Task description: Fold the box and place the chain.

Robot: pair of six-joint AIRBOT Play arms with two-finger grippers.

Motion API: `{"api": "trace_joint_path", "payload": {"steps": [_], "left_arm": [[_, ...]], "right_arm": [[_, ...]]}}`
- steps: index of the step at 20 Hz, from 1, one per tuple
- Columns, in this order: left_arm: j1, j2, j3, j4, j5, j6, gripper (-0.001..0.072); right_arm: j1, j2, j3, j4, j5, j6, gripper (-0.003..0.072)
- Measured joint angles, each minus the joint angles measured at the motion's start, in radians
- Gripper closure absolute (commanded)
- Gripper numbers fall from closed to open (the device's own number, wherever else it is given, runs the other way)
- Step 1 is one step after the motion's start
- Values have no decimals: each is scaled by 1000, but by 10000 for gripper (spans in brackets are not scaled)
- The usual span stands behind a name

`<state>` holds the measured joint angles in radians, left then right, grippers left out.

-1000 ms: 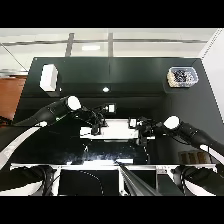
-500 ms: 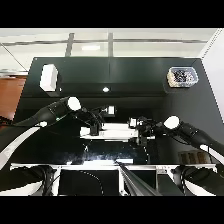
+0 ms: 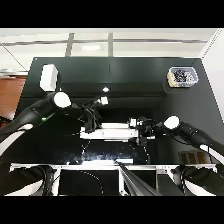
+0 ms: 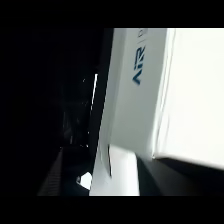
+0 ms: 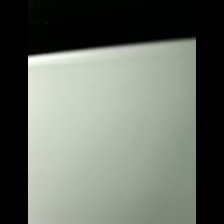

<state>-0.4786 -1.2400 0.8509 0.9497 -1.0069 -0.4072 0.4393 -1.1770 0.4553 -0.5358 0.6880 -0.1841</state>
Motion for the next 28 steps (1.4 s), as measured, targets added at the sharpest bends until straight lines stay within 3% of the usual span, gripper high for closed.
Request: {"api": "trace_joint_path", "payload": {"steps": [1, 6, 9, 11, 13, 17, 22, 28], "left_arm": [[15, 34, 0, 16, -28, -65, 677], [56, 165, -25, 60, -184, -373, 680], [26, 197, -111, -76, -215, -563, 679], [-15, 206, -182, -254, -135, -582, 679], [-56, 208, -239, -422, 18, -548, 679], [-98, 208, -292, -629, 305, -428, 679], [-128, 171, -307, -717, 539, -242, 679], [-182, 78, -300, -723, 660, -37, 679]], "right_arm": [[0, 0, 0, 0, 0, 0, 289], [0, 0, 0, 0, 0, 0, 290], [0, 0, 0, 0, 0, 0, 289], [0, 0, 0, 0, 0, 0, 289], [0, 0, 0, 0, 0, 0, 289], [0, 0, 0, 0, 0, 0, 290], [0, 0, 0, 0, 0, 0, 289], [0, 0, 0, 0, 0, 0, 289]]}}
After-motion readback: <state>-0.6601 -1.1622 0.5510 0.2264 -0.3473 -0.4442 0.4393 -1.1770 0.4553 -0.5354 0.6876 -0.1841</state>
